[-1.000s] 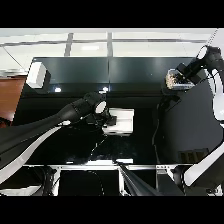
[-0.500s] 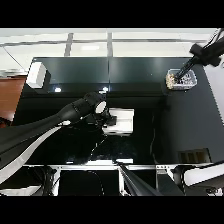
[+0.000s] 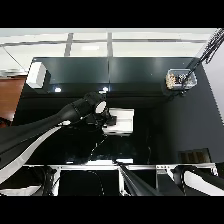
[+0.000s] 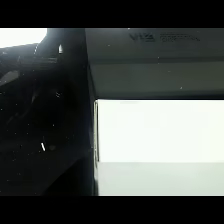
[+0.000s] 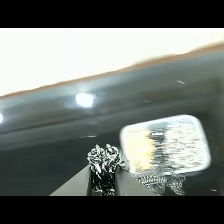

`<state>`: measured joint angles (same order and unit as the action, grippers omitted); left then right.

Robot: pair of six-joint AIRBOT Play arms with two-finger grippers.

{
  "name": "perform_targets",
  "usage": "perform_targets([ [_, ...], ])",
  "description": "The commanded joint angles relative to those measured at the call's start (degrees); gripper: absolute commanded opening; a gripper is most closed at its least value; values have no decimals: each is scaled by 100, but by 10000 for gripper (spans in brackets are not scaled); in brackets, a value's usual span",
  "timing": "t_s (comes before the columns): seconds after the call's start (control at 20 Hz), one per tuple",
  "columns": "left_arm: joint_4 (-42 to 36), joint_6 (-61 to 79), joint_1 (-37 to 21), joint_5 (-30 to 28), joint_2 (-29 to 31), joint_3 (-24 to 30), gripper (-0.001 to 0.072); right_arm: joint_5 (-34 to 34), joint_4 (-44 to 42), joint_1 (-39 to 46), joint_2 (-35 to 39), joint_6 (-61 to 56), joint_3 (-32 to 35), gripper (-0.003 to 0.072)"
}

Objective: Fold the box and place the chain.

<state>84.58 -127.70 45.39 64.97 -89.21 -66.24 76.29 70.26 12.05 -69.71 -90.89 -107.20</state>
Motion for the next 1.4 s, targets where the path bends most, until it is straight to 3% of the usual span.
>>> perform_targets([
  [0.0, 0, 0, -2, -17, -2, 2, 28, 262, -892, -66, 793, 361, 70, 17],
  [0.15, 0, 0, -2, 2, -2, 2, 28, 267, -1423, -208, 1163, 468, 68, 18],
  [0.45, 2, 2, -2, 0, -2, 2, 28, 1180, -2973, -304, 1268, 776, 179, 18],
  [0.7, 2, 2, -2, 0, -2, 2, 28, 994, -3126, -1460, 1259, 890, 632, 18],
  [0.95, 0, 0, -2, 0, -2, 2, 28, 315, -3147, -2428, 1178, 894, 1064, 19],
  [1.35, 0, 2, -2, -2, -2, 2, 28, 201, -3147, -2741, 890, 981, 1121, 19],
])
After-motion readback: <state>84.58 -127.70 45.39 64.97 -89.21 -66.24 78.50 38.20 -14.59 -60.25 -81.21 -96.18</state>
